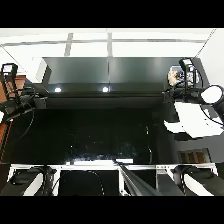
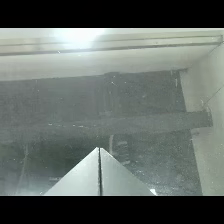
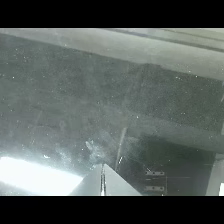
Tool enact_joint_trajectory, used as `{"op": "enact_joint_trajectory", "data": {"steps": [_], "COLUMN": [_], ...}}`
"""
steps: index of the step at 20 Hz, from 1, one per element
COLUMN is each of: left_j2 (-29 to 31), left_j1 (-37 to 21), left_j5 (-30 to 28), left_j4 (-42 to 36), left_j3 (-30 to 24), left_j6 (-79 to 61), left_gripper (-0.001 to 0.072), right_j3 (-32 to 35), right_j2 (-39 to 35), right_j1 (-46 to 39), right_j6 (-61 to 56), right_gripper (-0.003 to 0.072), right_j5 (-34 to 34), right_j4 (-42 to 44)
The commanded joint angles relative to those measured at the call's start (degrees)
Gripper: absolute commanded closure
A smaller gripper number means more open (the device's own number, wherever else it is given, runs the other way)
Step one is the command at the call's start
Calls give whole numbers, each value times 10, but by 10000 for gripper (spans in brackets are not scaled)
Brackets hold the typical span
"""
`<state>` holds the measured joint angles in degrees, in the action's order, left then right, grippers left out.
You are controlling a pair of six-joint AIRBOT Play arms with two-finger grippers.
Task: Fold the box and place the chain.
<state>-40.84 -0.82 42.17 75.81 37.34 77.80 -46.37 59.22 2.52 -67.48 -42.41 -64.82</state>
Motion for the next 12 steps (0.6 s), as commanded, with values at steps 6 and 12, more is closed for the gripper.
{"op": "enact_joint_trajectory", "data": {"steps": [6, 12], "left_j2": [0, -2], "left_j1": [0, 0], "left_j5": [0, -30], "left_j4": [0, -18], "left_j3": [0, 0], "left_j6": [0, 0], "left_gripper": [683, 682], "right_j3": [0, 0], "right_j2": [0, 0], "right_j1": [0, 0], "right_j6": [0, 0], "right_gripper": [674, 674], "right_j5": [0, 1], "right_j4": [0, 5]}}
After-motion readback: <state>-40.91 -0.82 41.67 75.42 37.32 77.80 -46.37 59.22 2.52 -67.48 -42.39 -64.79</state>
